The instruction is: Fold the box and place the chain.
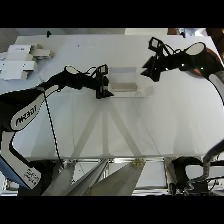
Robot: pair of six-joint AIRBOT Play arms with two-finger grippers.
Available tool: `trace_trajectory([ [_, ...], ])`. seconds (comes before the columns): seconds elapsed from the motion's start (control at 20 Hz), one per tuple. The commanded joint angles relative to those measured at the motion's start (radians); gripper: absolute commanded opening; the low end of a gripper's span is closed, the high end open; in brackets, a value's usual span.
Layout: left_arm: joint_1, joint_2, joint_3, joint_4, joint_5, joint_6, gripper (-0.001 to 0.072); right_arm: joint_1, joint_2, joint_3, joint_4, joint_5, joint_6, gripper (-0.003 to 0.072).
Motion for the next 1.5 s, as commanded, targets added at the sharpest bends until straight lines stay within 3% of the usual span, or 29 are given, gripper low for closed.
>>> trace_trajectory([
  [0.0, -0.001, -0.001, 0.001, 0.0, 0.0, 0.0, 0.0395, -0.024, -0.001, 0.001, -0.162, 0.071, -0.04, 0.0341],
  [0.15, -0.001, -0.001, 0.001, 0.0, 0.0, 0.0, 0.0395, -0.006, -0.055, 0.0, -0.166, 0.074, -0.128, 0.0344],
  [0.75, -0.001, -0.001, 0.001, 0.0, 0.0, 0.0, 0.0395, 0.139, -0.169, 0.0, -0.157, 0.082, -0.127, 0.0332],
  [0.85, -0.001, -0.001, 0.001, 0.0, 0.0, 0.0, 0.0395, 0.146, -0.169, 0.0, -0.157, 0.082, -0.127, 0.0219],
  [1.0, -0.001, -0.001, 0.001, 0.0, 0.0, 0.0, 0.0395, 0.146, -0.169, 0.0, -0.157, 0.082, -0.127, 0.0213],
  [1.1, -0.001, -0.001, 0.001, 0.0, 0.0, 0.0, 0.0395, 0.146, -0.169, 0.0, -0.157, 0.08, -0.127, 0.015],
  [1.45, -0.001, -0.001, 0.001, 0.0, 0.0, 0.0, 0.0395, 0.146, -0.169, 0.0, -0.084, 0.073, -0.127, 0.015],
])
